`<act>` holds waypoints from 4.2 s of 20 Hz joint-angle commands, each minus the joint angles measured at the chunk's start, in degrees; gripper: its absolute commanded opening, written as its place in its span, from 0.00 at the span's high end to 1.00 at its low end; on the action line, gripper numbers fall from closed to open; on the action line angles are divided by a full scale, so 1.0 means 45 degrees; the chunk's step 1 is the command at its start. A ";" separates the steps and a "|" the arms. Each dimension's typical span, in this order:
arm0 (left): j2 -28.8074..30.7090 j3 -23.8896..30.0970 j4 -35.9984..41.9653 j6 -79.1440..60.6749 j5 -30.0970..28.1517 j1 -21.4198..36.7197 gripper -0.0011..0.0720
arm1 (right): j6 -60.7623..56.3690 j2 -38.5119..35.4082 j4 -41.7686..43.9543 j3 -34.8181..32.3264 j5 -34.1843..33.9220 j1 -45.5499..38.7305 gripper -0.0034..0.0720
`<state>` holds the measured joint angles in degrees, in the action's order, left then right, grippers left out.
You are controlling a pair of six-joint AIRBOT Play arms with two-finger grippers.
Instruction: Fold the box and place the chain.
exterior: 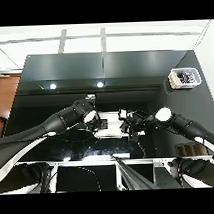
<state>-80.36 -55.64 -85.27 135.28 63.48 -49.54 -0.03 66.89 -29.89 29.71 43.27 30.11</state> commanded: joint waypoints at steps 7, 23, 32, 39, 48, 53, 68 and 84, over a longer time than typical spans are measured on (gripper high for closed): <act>0.0005 0.0000 0.0010 0.0000 0.0000 0.0000 0.95 | 0.0000 0.0024 0.0199 0.0005 -0.0155 0.0000 0.67; 0.0005 0.0000 0.0005 -0.0005 -0.0083 0.0000 0.95 | -1.6548 -0.2560 -0.6363 0.1156 0.3453 -0.6727 0.94; 0.0005 0.0000 0.0010 0.0000 -0.0087 0.0005 0.95 | -1.6674 -0.0529 -0.2919 -0.0627 0.5003 -0.6761 0.94; 0.0005 0.0000 0.0015 0.0000 -0.0063 0.0000 0.95 | -1.2930 0.0816 0.0826 -0.0534 0.4551 -0.4483 0.94; 0.0005 0.0000 0.0044 0.0000 -0.0049 0.0000 0.95 | -1.2410 0.0816 0.1069 0.0418 0.6062 -0.4464 0.34; 0.0005 0.0000 0.0058 0.0000 -0.0053 0.0005 0.95 | -1.3143 0.0816 0.0991 0.0520 0.5285 -0.3808 0.35; 0.0005 0.0000 0.0053 0.0000 -0.0073 0.0005 0.95 | -2.5466 0.1909 -0.9607 0.4993 0.3230 0.2477 0.47; 0.0005 0.0000 0.0053 -0.0005 -0.0044 0.0005 0.95 | -2.8531 0.3123 -1.1375 0.5814 0.4342 0.3891 0.94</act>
<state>-80.36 -55.66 -84.66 135.57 63.48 -49.54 -128.07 80.82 -80.84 55.81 62.72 47.46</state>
